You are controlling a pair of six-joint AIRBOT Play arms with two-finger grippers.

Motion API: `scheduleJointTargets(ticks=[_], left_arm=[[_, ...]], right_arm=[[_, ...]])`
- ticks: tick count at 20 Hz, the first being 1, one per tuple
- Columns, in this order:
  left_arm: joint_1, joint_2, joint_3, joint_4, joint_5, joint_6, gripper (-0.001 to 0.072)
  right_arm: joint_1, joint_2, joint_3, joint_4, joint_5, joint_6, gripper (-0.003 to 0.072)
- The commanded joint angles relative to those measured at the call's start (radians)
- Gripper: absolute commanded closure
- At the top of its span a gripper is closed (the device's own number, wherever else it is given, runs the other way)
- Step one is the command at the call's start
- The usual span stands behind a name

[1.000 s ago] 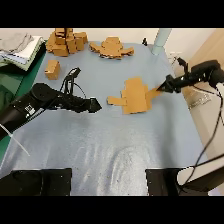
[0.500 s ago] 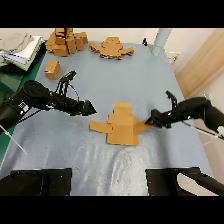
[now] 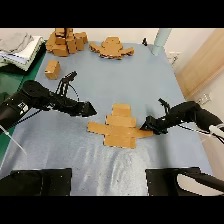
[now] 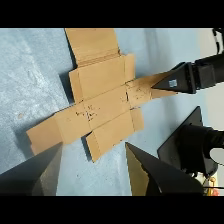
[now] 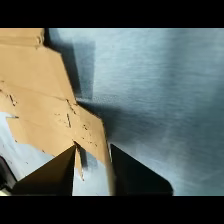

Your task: Fold the box.

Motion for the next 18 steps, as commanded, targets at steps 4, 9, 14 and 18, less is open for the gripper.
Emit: scheduleJointTargets(ticks=[4, 9, 14, 18], left_arm=[[0.004, -0.013, 0.004, -0.016, -0.006, 0.003, 0.0117], [0.037, -0.127, 0.074, -0.023, -0.016, 0.036, 0.0118], [0.069, -0.227, 0.114, -0.023, -0.01, 0.106, 0.0118], [0.068, -0.328, 0.114, -0.045, 0.039, 0.121, 0.0117]], right_arm=[[0.089, -0.122, 0.061, 0.057, -0.027, -0.179, 0.0521], [0.179, -0.106, 0.087, 0.107, 0.032, -0.316, 0.0684], [0.272, 0.072, 0.018, 0.089, 0.177, -0.358, 0.0684], [0.318, 0.144, -0.019, 0.07, 0.195, -0.357, 0.0684]])
